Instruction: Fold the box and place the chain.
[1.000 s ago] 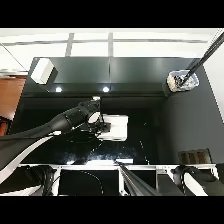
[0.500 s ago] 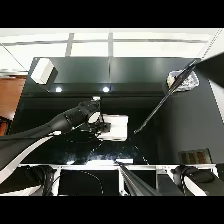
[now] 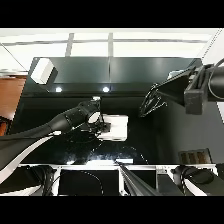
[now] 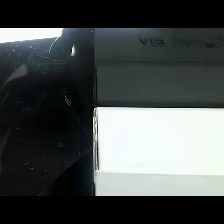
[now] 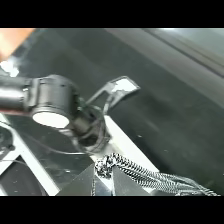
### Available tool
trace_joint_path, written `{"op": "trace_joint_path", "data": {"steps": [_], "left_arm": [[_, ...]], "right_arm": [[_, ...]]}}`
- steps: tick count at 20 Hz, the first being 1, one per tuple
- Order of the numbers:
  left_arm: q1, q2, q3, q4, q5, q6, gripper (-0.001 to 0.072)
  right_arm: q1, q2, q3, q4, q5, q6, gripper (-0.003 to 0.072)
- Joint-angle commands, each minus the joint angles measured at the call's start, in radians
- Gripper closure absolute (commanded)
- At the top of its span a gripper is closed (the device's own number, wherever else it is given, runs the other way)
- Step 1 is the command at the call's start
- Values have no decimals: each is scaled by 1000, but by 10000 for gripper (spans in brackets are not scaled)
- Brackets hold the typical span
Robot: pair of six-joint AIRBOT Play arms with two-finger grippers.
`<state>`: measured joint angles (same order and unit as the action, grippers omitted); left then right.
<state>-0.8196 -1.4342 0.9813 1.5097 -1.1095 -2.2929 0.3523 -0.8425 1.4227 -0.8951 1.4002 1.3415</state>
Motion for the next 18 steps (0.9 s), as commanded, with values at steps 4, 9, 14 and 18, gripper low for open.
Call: {"op": "trace_joint_path", "data": {"steps": [4, 9, 14, 18], "left_arm": [[0, 0, 0, 0, 1, 0, 680], [0, 0, 0, 0, 1, 0, 680], [0, 0, 0, 0, 1, 0, 680], [0, 0, 0, 0, 1, 0, 680]], "right_arm": [[58, -13, -9, 115, -60, -31, 648], [59, -37, -9, 242, -77, -81, 648], [80, -57, -9, 264, -126, -97, 648], [80, -60, -9, 248, -133, -101, 648]]}}
